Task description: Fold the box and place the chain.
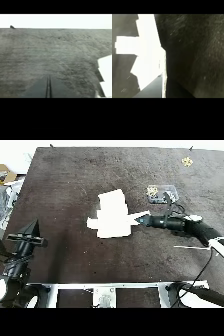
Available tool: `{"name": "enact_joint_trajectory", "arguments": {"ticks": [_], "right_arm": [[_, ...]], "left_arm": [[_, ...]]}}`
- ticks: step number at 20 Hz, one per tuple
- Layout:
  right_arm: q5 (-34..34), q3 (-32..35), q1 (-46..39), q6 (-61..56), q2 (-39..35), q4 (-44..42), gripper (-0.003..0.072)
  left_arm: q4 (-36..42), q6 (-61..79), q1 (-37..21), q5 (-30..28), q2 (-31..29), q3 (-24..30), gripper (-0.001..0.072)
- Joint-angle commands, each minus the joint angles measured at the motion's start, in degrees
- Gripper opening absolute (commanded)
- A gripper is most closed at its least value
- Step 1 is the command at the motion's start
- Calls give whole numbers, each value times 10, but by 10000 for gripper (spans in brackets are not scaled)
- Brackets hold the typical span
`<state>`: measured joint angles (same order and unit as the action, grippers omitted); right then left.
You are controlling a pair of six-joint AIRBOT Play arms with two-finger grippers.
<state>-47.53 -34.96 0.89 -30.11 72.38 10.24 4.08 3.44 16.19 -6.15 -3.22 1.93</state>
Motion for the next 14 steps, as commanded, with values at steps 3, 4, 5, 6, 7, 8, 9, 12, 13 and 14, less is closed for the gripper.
{"name": "enact_joint_trajectory", "arguments": {"ticks": [3,4,5,6,7,8,9,12,13,14], "right_arm": [[178,9,89,6,14,-41,-2],[179,9,89,6,20,-41,-2],[182,9,89,6,26,-41,-2],[182,9,89,6,31,-41,-2],[183,9,89,6,33,-41,-2],[182,9,89,9,33,-41,-2],[184,9,89,10,32,-41,-2],[185,9,89,10,33,-41,-2],[185,9,89,12,33,-41,-1],[184,9,89,22,33,-41,-1]], "left_arm": [[-23,9,0,134,10,-8,406],[-18,9,0,144,22,-17,408],[-17,2,0,146,45,-33,408],[-17,-3,0,146,79,-58,408],[-17,-4,0,153,120,-86,409],[-17,-4,0,168,170,-122,409],[-17,-5,0,181,223,-158,409],[-17,-6,0,234,411,-273,408],[-17,-6,0,262,480,-314,408],[-17,-6,-1,286,548,-357,409]]}}
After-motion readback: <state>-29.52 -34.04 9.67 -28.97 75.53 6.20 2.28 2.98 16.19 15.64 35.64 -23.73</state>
